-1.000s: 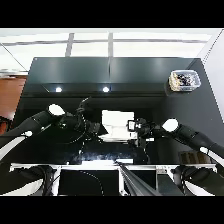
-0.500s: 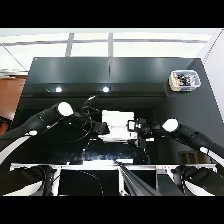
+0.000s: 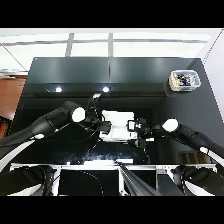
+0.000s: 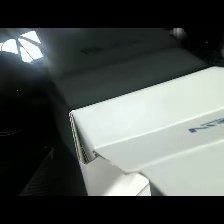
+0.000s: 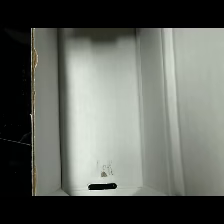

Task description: Fold the box and place the chain.

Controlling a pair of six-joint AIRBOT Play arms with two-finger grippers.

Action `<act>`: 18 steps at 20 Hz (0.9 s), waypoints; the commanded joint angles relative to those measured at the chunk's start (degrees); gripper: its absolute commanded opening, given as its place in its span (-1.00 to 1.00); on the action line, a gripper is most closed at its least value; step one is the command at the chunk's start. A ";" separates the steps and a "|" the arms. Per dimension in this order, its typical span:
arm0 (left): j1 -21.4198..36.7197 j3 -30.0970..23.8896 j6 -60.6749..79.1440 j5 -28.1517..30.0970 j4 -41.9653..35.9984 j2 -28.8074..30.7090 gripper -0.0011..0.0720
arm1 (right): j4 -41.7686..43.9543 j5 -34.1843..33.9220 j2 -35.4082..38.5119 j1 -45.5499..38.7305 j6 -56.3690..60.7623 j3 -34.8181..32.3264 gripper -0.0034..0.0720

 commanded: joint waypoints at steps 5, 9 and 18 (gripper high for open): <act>-5.25 0.74 -16.68 -0.07 11.78 -0.13 0.66 | 0.00 0.00 -0.02 0.00 -0.02 -0.02 0.61; -6.36 1.68 -17.68 -2.16 11.41 -1.36 0.65 | 0.00 0.00 -0.02 0.00 -0.02 -0.02 0.61; -8.04 5.18 -20.68 -5.86 15.39 -5.16 0.45 | 0.02 -0.85 -0.02 0.00 -0.02 -0.02 0.60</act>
